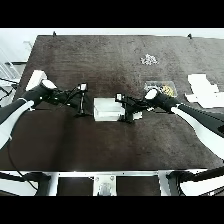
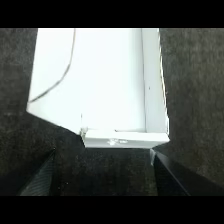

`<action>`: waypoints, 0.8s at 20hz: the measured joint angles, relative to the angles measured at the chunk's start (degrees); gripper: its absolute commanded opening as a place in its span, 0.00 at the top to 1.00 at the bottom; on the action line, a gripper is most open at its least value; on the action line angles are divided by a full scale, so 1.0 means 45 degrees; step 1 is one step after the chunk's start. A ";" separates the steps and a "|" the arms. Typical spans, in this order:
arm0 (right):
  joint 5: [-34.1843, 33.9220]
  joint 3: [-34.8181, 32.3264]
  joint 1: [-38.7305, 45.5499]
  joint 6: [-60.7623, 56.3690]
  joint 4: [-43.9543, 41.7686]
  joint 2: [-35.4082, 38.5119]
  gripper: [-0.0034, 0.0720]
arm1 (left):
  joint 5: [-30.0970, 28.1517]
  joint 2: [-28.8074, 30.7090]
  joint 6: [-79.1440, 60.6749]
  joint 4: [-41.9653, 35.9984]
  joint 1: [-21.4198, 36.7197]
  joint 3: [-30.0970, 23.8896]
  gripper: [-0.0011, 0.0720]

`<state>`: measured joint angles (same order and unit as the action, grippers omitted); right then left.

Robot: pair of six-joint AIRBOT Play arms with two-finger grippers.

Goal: Fold the box and place the chain.

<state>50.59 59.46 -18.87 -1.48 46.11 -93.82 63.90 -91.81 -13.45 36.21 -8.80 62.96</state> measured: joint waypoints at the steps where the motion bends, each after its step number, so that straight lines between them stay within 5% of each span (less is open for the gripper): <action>1: 0.0000 0.0000 0.0000 0.0000 0.0000 0.0000 0.19 | -0.0005 -0.0019 -0.0058 0.0000 0.0005 0.0000 0.00; 16: 0.0000 0.0000 0.0000 0.0000 0.0005 0.0000 0.19 | -0.0272 -0.0340 -0.1316 0.0510 -0.0447 0.0000 0.00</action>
<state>50.59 59.46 -18.87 -1.48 46.13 -93.82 62.67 -93.34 -19.38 38.50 -10.81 62.96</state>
